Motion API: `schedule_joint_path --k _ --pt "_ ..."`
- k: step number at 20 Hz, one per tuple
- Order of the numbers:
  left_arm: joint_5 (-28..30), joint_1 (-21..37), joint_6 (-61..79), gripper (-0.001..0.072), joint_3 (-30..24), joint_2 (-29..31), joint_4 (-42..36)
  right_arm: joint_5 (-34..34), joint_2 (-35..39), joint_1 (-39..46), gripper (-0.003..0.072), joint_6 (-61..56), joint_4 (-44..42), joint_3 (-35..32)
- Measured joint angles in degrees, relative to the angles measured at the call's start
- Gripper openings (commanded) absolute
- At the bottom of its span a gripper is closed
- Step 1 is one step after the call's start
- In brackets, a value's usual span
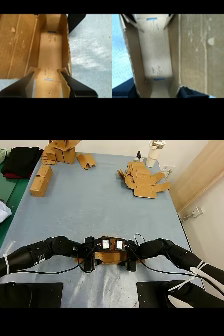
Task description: Fold the box.
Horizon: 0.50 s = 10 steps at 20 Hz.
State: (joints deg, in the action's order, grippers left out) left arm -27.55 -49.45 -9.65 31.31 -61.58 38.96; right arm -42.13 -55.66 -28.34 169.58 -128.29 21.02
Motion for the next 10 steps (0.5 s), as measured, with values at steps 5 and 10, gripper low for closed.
schedule_joint_path --k 5,10 --pt "-0.2 -0.2 -0.4 0.0517 0.0 0.0 0.0 0.0 0.0 0.0 0.034 0.0 0.0 0.0" --pt "-0.9 -0.2 -1.6 0.0012 0.1 0.2 3.0 0.0 0.0 0.0 0.034 0.0 0.0 0.0"
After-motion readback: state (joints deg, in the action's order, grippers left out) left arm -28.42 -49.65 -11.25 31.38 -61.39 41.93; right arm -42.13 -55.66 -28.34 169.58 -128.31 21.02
